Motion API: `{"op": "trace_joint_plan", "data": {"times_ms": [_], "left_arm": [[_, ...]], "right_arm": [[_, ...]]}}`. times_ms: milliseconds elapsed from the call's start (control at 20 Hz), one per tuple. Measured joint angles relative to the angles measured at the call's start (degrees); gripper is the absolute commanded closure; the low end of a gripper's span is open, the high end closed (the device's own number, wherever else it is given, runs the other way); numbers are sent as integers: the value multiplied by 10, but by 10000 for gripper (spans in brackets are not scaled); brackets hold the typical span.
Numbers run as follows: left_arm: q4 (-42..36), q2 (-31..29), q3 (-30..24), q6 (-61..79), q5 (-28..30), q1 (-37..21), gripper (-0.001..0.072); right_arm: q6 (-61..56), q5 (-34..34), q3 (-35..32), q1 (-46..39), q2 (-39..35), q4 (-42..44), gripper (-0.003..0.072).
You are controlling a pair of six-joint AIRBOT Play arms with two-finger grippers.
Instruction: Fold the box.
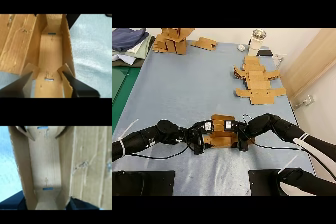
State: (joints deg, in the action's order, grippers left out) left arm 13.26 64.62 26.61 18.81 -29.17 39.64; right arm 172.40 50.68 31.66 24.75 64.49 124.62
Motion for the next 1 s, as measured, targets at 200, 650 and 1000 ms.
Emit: {"op": "trace_joint_plan", "data": {"times_ms": [200, 650, 1000], "left_arm": [[26, -4, 0, -17, 3, 0, 700], [279, -177, 0, -397, -33, -13, 700], [562, -267, -17, -1072, -140, -64, 701]], "right_arm": [[-2, -1, 0, 0, 0, 2, 212], [0, -1, 0, 0, 0, 1, 212], [0, -1, 0, 0, 0, 1, 212]]}}
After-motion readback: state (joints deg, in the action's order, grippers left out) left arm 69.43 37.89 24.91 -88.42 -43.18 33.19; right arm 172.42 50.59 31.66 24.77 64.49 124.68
